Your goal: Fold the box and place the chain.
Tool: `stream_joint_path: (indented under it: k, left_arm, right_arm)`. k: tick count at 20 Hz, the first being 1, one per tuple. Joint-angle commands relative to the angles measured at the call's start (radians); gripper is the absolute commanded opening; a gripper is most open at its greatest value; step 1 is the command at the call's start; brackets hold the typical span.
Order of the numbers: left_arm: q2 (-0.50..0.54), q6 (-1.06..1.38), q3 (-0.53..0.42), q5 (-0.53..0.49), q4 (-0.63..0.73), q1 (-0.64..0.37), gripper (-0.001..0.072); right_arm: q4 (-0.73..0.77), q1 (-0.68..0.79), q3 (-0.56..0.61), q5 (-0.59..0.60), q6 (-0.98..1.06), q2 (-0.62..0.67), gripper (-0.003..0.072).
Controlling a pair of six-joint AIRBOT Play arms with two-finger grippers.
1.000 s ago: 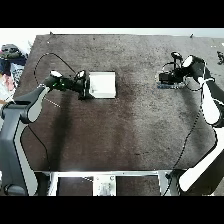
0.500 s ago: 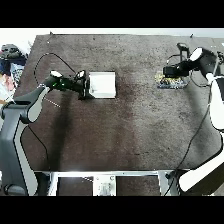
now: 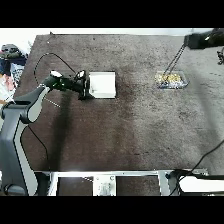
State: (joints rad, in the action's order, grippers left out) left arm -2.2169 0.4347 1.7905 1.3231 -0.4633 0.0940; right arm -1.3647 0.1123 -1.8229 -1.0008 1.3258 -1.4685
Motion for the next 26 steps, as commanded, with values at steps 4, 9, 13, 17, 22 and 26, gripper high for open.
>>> stream_joint_path:
  k: [4, 9, 13, 17, 22, 26]
  left_arm:
    - [0.000, 0.000, 0.000, 0.000, 0.000, 0.001, 0.0367]
    - [0.000, 0.000, 0.000, 0.000, 0.000, 0.001, 0.0367]
    - [0.000, 0.000, 0.000, 0.000, 0.000, 0.001, 0.0367]
    - [0.000, 0.000, 0.000, 0.000, 0.000, 0.001, 0.0367]
    - [0.000, 0.000, 0.000, 0.000, 0.000, 0.001, 0.0367]
    - [0.000, 0.000, 0.000, 0.000, 0.000, 0.001, 0.0367]
  right_arm:
    - [0.008, -0.019, -0.001, 0.243, -0.007, 0.194, 0.0012]
    - [0.008, -0.181, -0.001, 0.229, -0.025, 0.221, 0.0012]
    - [0.008, -0.371, 0.002, 0.161, -0.025, 0.200, 0.0013]
    - [0.008, -0.533, 0.002, 0.146, -0.040, 0.105, 0.0012]
    - [0.021, -0.647, 0.003, 0.148, -0.040, -0.092, 0.0012]
    - [0.031, -0.687, 0.003, 0.145, -0.032, -0.245, 0.0012]
